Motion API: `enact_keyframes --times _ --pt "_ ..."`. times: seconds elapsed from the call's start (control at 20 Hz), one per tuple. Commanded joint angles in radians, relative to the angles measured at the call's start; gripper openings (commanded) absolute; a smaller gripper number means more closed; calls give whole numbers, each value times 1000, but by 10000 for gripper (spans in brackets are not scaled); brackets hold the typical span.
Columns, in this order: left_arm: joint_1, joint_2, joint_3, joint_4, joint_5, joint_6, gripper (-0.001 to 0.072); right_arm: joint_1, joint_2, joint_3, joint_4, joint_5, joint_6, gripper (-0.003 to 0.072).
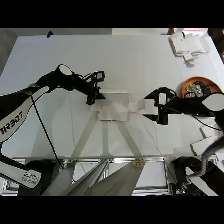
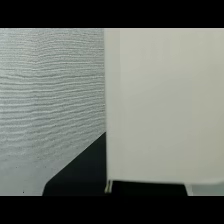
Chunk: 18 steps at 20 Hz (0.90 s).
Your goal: Fold the box and place the chain.
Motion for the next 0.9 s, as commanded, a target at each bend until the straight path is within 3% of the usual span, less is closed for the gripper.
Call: enact_keyframes --times 0.0,0.35,0.6,0.85 --pt "-1 -1 0 0 0 0 9 56 -79 -39 26 -95 -200 690" --pt "-1 -1 0 0 0 0 9 61 -377 -63 317 -153 -596 690" --pt "-1 -1 0 0 0 0 9 62 -496 -63 423 -208 -622 690" --pt "-1 -1 0 0 0 0 9 62 -511 -78 593 -204 -624 690"
